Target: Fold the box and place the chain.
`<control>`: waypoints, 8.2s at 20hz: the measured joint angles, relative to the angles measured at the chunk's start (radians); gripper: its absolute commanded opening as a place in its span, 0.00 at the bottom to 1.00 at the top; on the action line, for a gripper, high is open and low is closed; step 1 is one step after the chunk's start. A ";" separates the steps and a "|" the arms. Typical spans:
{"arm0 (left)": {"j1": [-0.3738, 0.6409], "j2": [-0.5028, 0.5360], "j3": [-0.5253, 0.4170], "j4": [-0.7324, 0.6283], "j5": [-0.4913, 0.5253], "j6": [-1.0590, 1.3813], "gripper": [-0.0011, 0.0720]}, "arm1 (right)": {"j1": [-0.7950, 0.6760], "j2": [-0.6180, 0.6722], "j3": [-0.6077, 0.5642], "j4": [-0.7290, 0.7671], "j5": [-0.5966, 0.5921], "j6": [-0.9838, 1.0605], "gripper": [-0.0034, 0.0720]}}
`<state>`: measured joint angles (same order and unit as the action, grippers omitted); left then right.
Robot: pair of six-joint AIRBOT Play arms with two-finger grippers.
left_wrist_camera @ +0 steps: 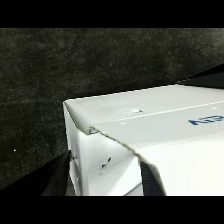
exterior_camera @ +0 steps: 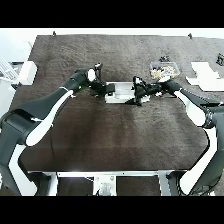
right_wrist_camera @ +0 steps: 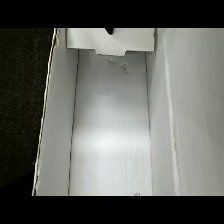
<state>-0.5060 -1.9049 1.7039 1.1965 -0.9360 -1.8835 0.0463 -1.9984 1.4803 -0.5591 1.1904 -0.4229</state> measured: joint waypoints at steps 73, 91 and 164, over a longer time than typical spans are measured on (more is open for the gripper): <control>-0.027 -0.210 0.371 0.227 -0.406 -0.119 0.34 | 0.000 0.000 0.000 0.000 0.000 0.000 0.88; -0.033 -0.223 0.372 0.243 -0.409 -0.094 0.78 | 0.000 -0.001 0.000 0.000 -0.002 0.000 0.88; 0.267 -0.094 -0.116 -0.647 -0.151 2.145 1.00 | 0.000 -0.001 0.000 0.000 0.000 0.000 0.88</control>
<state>-0.2394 -1.9987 1.5879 0.5499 -1.0874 0.2615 0.0463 -1.9991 1.4803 -0.5594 1.1904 -0.4229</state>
